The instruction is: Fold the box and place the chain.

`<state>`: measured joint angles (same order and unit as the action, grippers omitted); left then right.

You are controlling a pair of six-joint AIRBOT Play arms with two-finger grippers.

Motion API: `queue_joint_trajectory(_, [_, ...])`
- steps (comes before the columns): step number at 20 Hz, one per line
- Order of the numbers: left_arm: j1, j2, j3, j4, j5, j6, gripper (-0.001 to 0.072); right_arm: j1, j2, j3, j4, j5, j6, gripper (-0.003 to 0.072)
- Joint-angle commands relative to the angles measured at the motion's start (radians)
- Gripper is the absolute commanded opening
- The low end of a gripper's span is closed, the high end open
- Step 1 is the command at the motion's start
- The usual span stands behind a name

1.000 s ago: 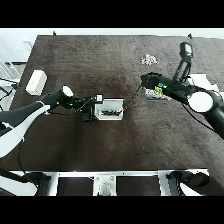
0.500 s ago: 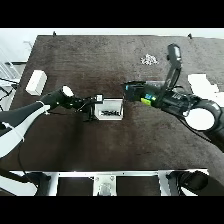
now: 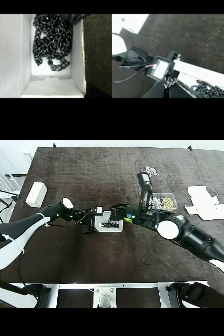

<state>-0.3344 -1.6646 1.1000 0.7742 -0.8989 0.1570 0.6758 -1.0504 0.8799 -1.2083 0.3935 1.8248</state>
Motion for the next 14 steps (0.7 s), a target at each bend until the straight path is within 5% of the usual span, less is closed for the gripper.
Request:
queue_joint_trajectory(1, [0.001,0.0,0.0,0.0,0.0,0.0,0.0475,0.004,-0.077,-0.013,0.0,-0.034,-0.003,0.0007])
queue_joint_trajectory(4, [0.001,0.0,0.0,0.0,0.0,0.0,0.0475,0.0,-0.099,-0.013,-0.009,-0.04,-0.004,0.0016])
queue_joint_trajectory(5, [0.001,0.0,0.0,0.0,0.0,0.0,0.0475,-0.005,-0.099,-0.013,-0.018,-0.047,-0.004,0.0108])
queue_joint_trajectory(6, [0.001,0.0,0.0,0.0,0.0,0.0,0.0475,-0.008,-0.099,-0.013,-0.033,-0.051,-0.004,0.0302])
queue_joint_trajectory(7, [0.001,0.0,0.0,0.0,0.0,0.0,0.0475,-0.013,-0.098,-0.013,-0.046,-0.057,-0.004,0.0363])
queue_joint_trajectory(13, [0.001,0.0,0.0,0.0,0.0,0.0,0.0475,-0.059,-0.078,-0.011,-0.112,-0.127,-0.003,0.0362])
queue_joint_trajectory(14, [0.001,0.0,0.0,0.0,0.0,0.0,0.0475,-0.068,-0.06,-0.011,-0.11,-0.133,-0.004,0.0287])
